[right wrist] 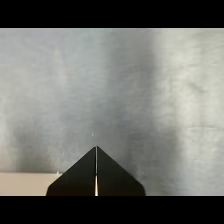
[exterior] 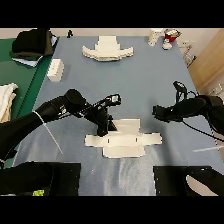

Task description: Fold the box.

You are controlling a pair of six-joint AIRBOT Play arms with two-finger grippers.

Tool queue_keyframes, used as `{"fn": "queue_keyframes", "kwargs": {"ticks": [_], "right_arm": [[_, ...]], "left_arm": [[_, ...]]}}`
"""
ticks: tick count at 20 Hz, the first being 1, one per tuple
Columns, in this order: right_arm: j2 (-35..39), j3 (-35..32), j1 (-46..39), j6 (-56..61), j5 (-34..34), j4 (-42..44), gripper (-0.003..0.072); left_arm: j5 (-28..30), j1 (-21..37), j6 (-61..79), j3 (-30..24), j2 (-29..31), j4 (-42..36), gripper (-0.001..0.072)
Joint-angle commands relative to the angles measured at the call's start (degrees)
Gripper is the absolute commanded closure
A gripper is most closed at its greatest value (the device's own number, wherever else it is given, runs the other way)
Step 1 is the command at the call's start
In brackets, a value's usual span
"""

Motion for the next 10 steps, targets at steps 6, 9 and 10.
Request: {"fn": "queue_keyframes", "kwargs": {"ticks": [6, 9, 10], "right_arm": [[5.88, 0.07, 19.45, 5.25, -15.63, 0.07, 0.0683], [6.99, 0.07, 31.28, 15.43, -15.54, -4.00, 0.0684], [6.95, 0.04, 35.93, 18.58, -15.21, -5.88, 0.0684]], "left_arm": [[0.02, 0.00, 0.00, 0.02, -0.04, 0.02, 0.0693], [0.00, 0.00, 0.00, 0.02, -0.04, 0.02, 0.0693], [0.02, 0.00, 0.00, 0.02, -0.04, 0.02, 0.0693]]}}
